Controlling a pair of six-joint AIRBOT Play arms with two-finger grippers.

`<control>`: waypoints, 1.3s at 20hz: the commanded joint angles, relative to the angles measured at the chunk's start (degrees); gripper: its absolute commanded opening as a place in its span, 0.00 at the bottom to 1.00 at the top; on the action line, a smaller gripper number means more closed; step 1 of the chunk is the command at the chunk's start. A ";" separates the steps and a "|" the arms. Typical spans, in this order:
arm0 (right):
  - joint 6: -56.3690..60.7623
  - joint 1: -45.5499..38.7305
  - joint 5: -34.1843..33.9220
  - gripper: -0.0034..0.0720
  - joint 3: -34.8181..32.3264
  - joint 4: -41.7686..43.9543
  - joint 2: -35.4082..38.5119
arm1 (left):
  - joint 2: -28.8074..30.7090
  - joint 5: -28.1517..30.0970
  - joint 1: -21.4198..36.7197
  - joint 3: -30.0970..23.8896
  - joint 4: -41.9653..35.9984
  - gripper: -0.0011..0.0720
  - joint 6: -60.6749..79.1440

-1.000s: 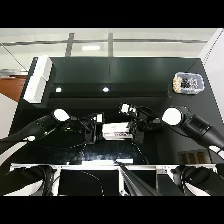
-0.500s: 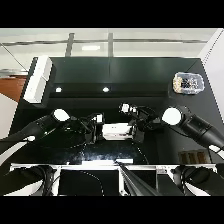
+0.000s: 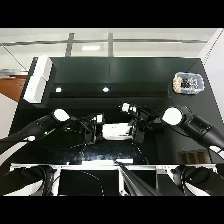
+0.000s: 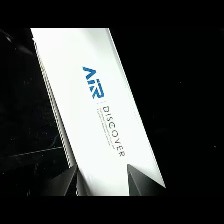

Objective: Fold the box and place the chain.

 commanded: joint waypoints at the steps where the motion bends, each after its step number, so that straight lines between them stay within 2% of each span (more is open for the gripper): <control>1: 0.39 0.04 0.24 0.54 0.26 0.00 0.11 | -0.04 0.04 0.00 0.00 0.00 0.68 0.00; 7: 0.39 0.04 0.68 0.54 0.22 0.00 0.07 | -0.04 0.04 0.00 0.00 0.00 0.68 0.00; 9: 0.39 0.02 0.59 0.44 0.22 -0.04 0.07 | -0.04 0.04 0.00 0.00 0.00 0.68 0.00; 26: 0.59 0.04 -0.17 0.46 -0.33 0.02 -0.90 | -0.04 0.04 0.00 0.00 0.00 0.68 0.00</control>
